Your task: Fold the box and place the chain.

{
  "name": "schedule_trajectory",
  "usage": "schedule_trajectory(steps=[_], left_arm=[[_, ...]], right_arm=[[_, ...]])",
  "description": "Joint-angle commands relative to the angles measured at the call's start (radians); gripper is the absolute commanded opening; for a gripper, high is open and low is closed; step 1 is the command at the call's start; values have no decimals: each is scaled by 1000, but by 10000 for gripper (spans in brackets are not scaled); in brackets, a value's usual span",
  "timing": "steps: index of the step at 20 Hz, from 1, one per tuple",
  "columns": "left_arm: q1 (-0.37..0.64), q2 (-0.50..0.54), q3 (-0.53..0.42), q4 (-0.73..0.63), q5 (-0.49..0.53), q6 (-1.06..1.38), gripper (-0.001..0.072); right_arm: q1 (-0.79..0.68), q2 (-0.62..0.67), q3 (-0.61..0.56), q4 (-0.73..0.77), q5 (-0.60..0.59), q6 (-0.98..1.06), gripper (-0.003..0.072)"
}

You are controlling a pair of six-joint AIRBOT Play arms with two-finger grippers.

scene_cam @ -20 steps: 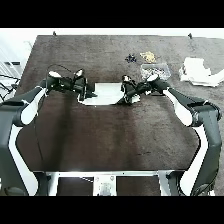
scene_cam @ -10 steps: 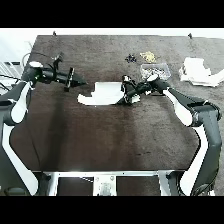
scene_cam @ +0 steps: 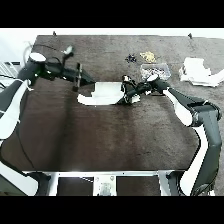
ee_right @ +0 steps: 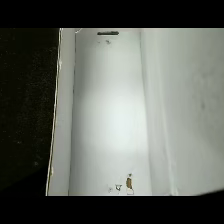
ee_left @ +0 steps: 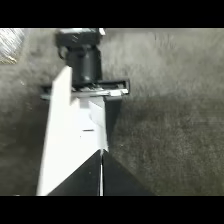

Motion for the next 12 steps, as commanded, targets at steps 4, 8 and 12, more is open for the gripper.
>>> schedule_trajectory(steps=[4,8,12], left_arm=[[-116,34,-203,51,339,68,15],[-141,24,-194,3,456,66,17],[-121,-64,-68,-3,454,36,17]], right_arm=[[1,0,0,0,0,0,397],[2,0,0,0,0,0,397],[1,0,0,0,0,0,397]])
